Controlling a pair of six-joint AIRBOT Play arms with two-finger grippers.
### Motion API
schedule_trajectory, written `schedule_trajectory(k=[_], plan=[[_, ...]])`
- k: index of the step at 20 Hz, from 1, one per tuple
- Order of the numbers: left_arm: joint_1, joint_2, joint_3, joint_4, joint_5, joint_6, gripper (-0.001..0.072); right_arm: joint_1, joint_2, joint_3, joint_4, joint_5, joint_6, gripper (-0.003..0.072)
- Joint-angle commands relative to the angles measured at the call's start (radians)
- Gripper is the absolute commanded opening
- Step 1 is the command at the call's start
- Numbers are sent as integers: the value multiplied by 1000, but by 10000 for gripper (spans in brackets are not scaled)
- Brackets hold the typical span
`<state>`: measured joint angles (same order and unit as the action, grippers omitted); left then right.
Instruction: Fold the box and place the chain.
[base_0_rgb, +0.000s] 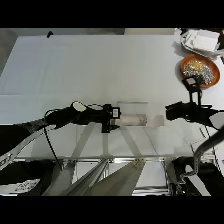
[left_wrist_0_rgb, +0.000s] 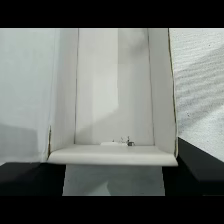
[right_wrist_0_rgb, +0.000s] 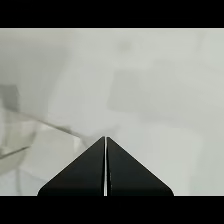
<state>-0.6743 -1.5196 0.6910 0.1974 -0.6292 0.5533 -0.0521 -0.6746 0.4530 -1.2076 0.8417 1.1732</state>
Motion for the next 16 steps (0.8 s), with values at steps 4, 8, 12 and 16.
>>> schedule_trajectory(k=[4, 8, 12, 16], plan=[[0, 0, 0, 0, 0, 0, 88, -116, -188, 1, -31, 101, 117, 12], [0, 0, 0, 1, -3, 0, 88, -53, -331, 1, 68, 138, 37, 12], [0, 0, 0, 0, -3, 0, 88, 0, -406, 1, 147, 154, -10, 9], [0, 0, 0, 0, -3, 0, 88, 3, -414, 1, 278, 173, -90, 11]])
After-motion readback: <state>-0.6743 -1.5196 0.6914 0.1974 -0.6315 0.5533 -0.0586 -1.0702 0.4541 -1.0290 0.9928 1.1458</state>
